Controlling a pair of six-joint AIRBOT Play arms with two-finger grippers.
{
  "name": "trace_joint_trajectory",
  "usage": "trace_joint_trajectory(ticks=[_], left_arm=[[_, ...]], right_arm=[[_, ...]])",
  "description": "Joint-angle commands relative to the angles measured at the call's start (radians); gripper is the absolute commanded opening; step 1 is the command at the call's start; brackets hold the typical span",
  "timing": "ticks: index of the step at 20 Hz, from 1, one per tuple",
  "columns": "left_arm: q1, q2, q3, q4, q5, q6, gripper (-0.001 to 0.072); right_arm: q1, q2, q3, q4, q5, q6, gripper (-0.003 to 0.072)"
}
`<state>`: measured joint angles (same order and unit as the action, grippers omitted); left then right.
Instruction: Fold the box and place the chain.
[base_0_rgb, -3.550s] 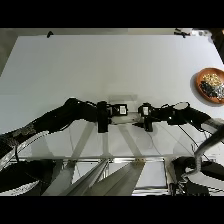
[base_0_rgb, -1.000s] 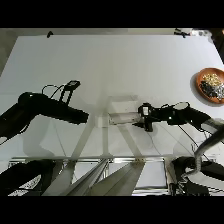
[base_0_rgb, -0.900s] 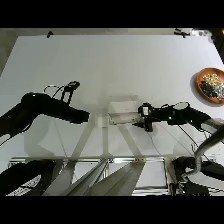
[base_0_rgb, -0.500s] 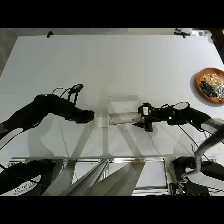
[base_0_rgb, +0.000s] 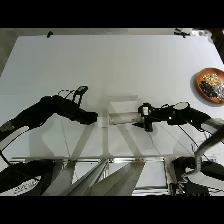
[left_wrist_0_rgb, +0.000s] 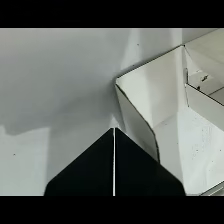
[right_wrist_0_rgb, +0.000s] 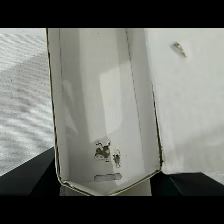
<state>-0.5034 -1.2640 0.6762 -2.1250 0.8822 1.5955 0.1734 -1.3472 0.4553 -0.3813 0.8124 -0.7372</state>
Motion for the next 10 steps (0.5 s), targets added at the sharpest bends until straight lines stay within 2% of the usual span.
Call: trace_joint_trajectory(ticks=[1,7,10], left_arm=[[-0.048,-0.025,-0.001,-0.013,-0.026,0.031,0.0004],[-0.122,-0.016,0.0,-0.076,-0.113,0.11,0.0003],[-0.121,-0.009,-0.001,-0.051,-0.093,0.105,0.0001]], right_arm=[[0.0,0.0,0.001,0.0,0.0,0.0,0.0406],[0.0,0.0,0.001,0.0,0.0,0.0,0.0406],[0.0,0.0,0.001,0.0,0.0,0.0,0.0406]])
